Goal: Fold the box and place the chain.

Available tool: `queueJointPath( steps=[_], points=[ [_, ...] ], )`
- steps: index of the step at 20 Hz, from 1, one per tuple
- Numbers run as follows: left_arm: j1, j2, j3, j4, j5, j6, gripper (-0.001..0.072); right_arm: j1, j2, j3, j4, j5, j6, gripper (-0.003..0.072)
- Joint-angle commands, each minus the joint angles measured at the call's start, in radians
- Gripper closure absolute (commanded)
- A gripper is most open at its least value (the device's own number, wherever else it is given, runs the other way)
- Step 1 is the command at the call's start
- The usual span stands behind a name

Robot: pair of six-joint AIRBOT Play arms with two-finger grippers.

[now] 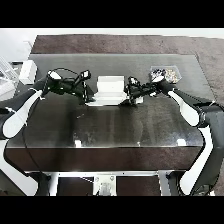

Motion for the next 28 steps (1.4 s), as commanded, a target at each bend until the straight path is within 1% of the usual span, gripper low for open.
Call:
queueJointPath(
  steps=[1, 3, 4, 6, 14, 21, 22, 23, 28],
  points=[
    [-0.018, 0.000, 0.000, 0.000, 0.039, 0.001, 0.0289, 0.001, 0.000, 0.000, 0.000, 0.000, 0.000, 0.0100],
    [-0.027, -0.002, 0.000, 0.000, 0.047, 0.000, 0.0300, 0.001, 0.000, 0.000, 0.000, 0.000, 0.000, 0.0100],
    [-0.031, -0.002, 0.000, 0.001, 0.052, 0.001, 0.0373, 0.001, 0.000, 0.000, 0.000, 0.000, 0.000, 0.0100],
    [-0.035, -0.002, 0.000, 0.003, 0.069, 0.001, 0.0376, 0.001, 0.000, 0.000, 0.000, 0.000, 0.000, 0.0100],
    [-0.082, -0.020, 0.000, -0.004, 0.068, 0.027, 0.0376, 0.001, 0.000, 0.000, 0.000, 0.000, 0.000, 0.0100],
    [-0.089, -0.026, 0.000, -0.087, 0.095, 0.100, 0.0374, 0.001, 0.000, 0.000, 0.000, 0.000, 0.000, 0.0100],
    [-0.089, -0.026, 0.000, -0.090, 0.097, 0.106, 0.0316, 0.001, 0.000, 0.000, 0.000, 0.000, 0.000, 0.0100],
    [-0.089, -0.026, 0.000, -0.090, 0.105, 0.105, 0.0218, 0.001, 0.000, 0.000, 0.000, 0.000, 0.000, 0.0100],
    [-0.089, -0.026, 0.000, -0.089, 0.110, 0.108, 0.0217, 0.001, 0.000, 0.000, 0.000, 0.000, 0.000, 0.0100]
  ],
)
